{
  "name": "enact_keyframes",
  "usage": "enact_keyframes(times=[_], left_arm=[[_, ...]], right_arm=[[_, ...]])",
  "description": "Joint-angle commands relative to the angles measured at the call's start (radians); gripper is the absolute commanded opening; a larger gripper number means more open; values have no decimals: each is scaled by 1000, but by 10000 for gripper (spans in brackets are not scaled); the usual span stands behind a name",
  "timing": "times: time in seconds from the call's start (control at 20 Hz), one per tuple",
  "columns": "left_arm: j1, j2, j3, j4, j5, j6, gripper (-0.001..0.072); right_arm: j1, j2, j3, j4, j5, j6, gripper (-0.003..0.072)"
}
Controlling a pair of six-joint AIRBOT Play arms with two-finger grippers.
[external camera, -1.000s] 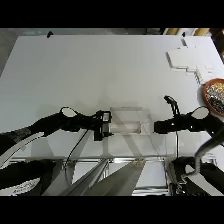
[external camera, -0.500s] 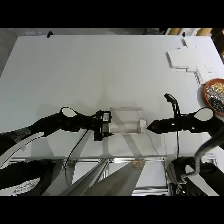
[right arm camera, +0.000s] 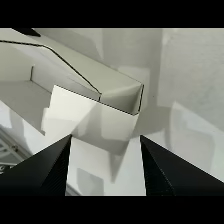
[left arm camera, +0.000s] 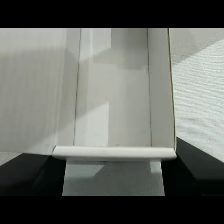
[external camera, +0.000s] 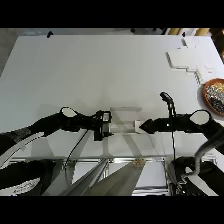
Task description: Fold the box and place the chain.
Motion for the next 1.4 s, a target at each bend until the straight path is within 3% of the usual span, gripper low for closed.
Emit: enact_keyframes(times=[0.0,0.45,0.75,0.9,0.95,1.15,1.35], left_arm=[[0,1,0,0,0,0,330],[0,1,0,0,0,0,330],[0,1,0,0,0,0,330],[0,1,0,0,0,0,330],[0,1,0,0,0,0,330],[0,1,0,0,0,0,330],[0,1,0,0,0,0,330]], right_arm=[[77,-1,3,-5,-64,95,481],[341,-182,201,-368,-99,664,478],[448,-255,275,-556,-93,965,391],[467,-275,304,-573,-72,1007,349],[474,-282,314,-578,-67,1007,285],[514,-325,330,-584,-56,1033,230],[542,-341,332,-638,-41,1095,230]])
